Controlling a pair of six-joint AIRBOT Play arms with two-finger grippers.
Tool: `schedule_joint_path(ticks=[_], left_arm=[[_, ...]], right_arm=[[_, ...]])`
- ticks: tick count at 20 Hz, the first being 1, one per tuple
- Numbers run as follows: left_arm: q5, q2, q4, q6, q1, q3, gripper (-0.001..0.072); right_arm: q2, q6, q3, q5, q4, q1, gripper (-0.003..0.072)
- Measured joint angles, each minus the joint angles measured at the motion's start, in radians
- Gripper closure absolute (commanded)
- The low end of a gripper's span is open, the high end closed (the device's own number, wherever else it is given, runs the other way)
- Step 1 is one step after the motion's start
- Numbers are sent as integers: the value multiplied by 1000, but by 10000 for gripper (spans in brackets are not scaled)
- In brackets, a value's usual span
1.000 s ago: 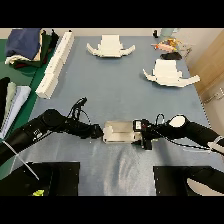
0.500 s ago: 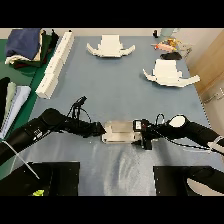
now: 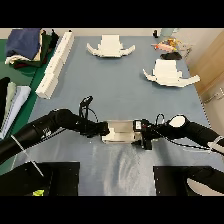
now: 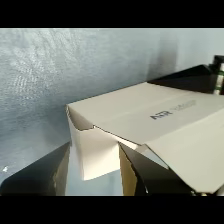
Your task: Fold the box.
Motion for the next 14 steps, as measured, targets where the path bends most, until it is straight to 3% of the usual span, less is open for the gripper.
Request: schedule_joint_path(ticks=[5,12,14], left_arm=[[-50,-70,246,-329,-127,101,247],[-99,-165,323,-500,-201,209,248],[-112,-174,331,-530,-208,219,328]], right_arm=[[0,0,0,0,0,0,244],[0,0,0,0,0,0,244],[0,0,0,0,0,0,244]])
